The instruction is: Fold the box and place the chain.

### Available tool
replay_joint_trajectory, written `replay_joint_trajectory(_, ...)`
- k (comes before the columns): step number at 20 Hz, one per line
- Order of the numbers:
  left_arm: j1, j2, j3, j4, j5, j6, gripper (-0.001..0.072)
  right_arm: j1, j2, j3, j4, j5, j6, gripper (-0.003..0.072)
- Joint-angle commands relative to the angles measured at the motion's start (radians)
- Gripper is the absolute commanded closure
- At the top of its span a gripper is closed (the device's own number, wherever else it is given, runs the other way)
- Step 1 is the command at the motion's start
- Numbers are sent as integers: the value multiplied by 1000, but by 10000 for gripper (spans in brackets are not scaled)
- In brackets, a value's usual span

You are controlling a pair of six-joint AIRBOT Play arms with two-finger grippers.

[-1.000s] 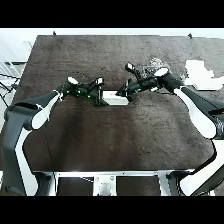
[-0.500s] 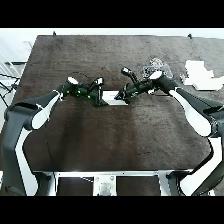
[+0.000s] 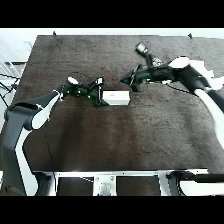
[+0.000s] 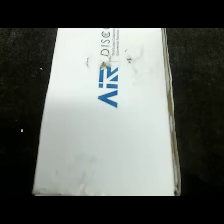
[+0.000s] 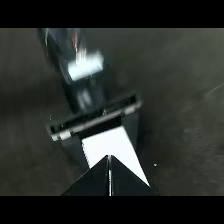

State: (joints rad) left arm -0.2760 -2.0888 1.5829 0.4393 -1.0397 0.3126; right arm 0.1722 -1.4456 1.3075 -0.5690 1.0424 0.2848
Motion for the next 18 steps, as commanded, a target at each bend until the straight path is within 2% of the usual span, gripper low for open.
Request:
replay_joint_trajectory(1, 0, -1, 0, 0, 2, 2, 298, -47, 247, -197, 18, -163, 34, 678)
replay_joint_trajectory(4, 0, -1, 0, 1, 3, 2, 299, -101, 452, -437, 19, -324, 33, 677)
replay_joint_trajectory(7, 0, -1, 0, 0, -1, 2, 298, -137, 576, -609, 19, -392, 33, 676)
replay_joint_trajectory(10, 0, -1, 0, 0, 3, 2, 299, -163, 615, -693, 19, -392, 33, 675)
replay_joint_trajectory(14, 1, 1, 0, -6, -12, 2, 300, -163, 615, -719, 18, -397, 33, 675)
replay_joint_trajectory(15, 2, 6, 0, -6, -11, 1, 338, -163, 615, -720, 18, -397, 33, 675)
replay_joint_trajectory(16, 2, 22, 2, 6, -13, -7, 616, -163, 615, -720, 18, -397, 33, 675)
replay_joint_trajectory(17, 2, 40, 2, 16, -15, -12, 689, -163, 615, -720, 17, -399, 33, 675)
replay_joint_trajectory(18, 2, 61, 3, 16, -12, -35, 689, -163, 615, -720, 17, -399, 33, 675)
